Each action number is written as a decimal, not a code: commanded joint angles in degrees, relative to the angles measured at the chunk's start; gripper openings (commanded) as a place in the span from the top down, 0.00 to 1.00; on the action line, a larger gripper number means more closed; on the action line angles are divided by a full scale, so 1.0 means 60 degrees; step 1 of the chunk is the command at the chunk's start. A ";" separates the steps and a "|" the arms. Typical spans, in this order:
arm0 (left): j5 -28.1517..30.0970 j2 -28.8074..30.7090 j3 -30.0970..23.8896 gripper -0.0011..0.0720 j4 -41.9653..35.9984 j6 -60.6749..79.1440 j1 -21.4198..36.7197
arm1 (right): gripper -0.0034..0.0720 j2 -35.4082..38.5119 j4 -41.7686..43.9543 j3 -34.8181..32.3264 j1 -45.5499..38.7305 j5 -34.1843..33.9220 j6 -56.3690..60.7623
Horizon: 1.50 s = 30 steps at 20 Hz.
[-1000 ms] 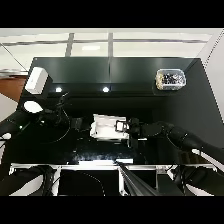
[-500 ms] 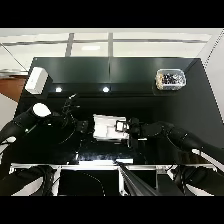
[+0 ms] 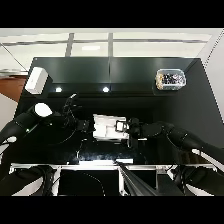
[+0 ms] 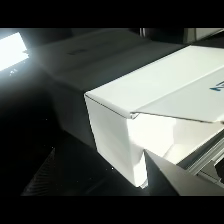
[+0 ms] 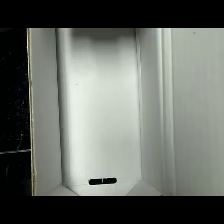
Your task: Fold the box and place the chain.
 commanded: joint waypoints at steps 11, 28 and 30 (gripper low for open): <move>0.1472 -0.0004 0.0171 0.24 0.3158 -0.4455 -0.2342 | 0.25 -0.0004 0.0004 0.0000 0.0000 0.0004 0.0000; 0.1264 -0.1031 0.1446 0.63 0.6583 -0.9158 -0.4914 | 0.25 -0.0004 0.0004 0.0000 0.0000 0.0000 0.0000; 0.1228 -0.1158 0.1504 0.63 0.6572 -0.9227 -0.4954 | 0.25 -0.0004 0.0000 0.0000 0.0000 0.0000 0.0000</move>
